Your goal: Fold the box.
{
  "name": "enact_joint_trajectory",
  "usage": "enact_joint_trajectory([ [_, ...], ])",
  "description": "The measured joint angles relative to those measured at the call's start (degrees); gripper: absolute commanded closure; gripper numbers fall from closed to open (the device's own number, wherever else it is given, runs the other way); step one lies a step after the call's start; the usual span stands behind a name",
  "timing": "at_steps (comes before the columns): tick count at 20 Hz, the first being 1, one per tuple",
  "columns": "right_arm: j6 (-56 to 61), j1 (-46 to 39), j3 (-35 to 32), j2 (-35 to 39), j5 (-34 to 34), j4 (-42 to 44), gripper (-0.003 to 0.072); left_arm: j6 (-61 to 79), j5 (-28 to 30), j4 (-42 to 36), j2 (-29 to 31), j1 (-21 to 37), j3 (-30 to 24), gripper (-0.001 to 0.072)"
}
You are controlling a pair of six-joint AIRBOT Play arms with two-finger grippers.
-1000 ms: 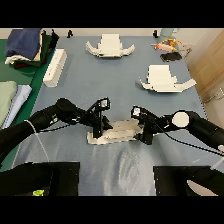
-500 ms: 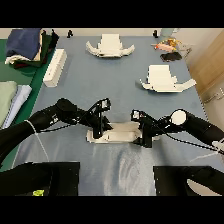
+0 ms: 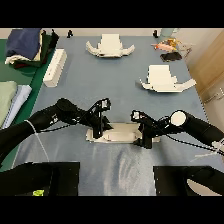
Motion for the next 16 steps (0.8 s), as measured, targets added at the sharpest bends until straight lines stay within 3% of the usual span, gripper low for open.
enact_joint_trajectory([
  [16, -2.5, 0.0, -0.1, -0.1, 1.1, -1.2, 0.0003, 0.0, 0.0, 0.0, 0.0, 0.0, 0.0, 0.0693],
])
